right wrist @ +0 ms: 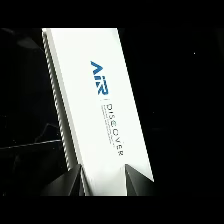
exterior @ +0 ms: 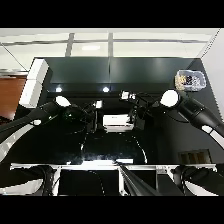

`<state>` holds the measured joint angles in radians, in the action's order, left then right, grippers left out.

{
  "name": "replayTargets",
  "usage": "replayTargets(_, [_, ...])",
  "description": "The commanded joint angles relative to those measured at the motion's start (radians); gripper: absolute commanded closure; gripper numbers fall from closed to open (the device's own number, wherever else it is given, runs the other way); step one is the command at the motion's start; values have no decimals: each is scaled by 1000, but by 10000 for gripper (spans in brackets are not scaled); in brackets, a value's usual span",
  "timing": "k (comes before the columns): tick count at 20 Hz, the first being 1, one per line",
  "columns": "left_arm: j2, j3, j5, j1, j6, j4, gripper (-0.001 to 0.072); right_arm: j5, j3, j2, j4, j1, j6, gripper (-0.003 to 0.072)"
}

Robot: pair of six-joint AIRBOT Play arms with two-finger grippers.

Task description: Fold the box and place the chain.

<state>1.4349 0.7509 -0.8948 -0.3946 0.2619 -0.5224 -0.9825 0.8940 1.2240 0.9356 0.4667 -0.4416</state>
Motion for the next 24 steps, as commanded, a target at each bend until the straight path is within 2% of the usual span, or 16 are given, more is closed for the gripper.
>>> replayTargets(1, [1,0,1,-1,0,0,227,25,-2,3,0,14,1,378])
replayTargets(7, [1,0,1,-1,0,0,227,37,-2,13,-1,21,0,379])
replayTargets(15, [1,0,1,-1,0,0,227,-26,-2,13,0,21,0,378])
replayTargets(24, [1,0,1,0,0,0,227,-27,-2,13,0,21,-4,367])
